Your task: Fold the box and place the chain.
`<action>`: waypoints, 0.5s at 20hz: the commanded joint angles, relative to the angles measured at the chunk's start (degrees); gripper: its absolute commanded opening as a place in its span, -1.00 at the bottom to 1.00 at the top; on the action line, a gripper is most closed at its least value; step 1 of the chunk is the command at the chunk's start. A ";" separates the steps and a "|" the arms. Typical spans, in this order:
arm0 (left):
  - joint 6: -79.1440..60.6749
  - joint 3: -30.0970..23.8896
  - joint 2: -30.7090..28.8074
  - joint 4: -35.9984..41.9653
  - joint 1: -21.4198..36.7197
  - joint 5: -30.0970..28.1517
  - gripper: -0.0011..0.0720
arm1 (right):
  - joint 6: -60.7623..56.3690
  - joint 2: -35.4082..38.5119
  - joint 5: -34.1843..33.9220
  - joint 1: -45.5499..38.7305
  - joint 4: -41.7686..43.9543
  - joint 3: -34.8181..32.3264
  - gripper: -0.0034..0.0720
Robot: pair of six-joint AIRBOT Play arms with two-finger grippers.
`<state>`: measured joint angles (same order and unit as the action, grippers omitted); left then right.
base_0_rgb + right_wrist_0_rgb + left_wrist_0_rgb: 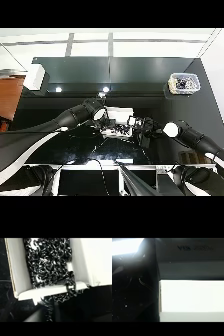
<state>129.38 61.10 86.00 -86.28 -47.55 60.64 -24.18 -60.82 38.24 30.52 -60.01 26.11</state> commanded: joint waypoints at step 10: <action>0.00 0.00 0.02 0.00 0.04 -0.13 -0.89 | -4.20 2.43 -0.55 -0.17 -0.04 0.07 -0.84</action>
<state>129.38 61.10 86.00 -86.28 -47.55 60.58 -26.00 -59.81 37.89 30.39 -60.31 26.11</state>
